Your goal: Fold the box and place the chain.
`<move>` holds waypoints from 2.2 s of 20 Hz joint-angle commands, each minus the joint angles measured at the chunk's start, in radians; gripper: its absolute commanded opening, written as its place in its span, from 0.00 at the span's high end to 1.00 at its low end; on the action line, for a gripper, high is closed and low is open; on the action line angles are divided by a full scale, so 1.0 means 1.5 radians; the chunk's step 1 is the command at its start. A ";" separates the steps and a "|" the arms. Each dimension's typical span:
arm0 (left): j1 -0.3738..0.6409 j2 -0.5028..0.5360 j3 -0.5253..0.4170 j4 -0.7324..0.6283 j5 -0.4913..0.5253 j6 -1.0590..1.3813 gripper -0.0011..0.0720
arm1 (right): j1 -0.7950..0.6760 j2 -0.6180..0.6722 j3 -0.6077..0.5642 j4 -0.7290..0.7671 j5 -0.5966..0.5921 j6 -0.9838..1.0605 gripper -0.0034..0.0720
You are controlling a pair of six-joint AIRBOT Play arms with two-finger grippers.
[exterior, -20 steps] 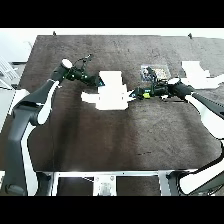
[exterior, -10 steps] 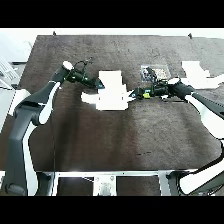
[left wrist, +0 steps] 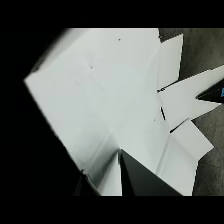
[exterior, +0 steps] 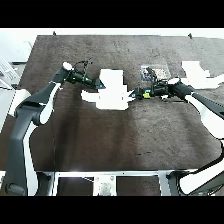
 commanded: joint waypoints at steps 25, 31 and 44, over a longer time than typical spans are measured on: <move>0.010 0.001 -0.033 -0.190 -0.089 0.485 0.96 | -0.171 0.130 -0.045 -0.004 0.052 -0.026 0.67; -0.014 0.016 -0.051 -0.194 -0.080 0.605 0.96 | -0.175 0.180 -0.092 0.011 0.052 -0.070 0.67; -0.030 0.042 -0.137 -0.145 -0.001 0.710 0.96 | -0.175 0.179 -0.154 0.066 0.034 -0.175 0.67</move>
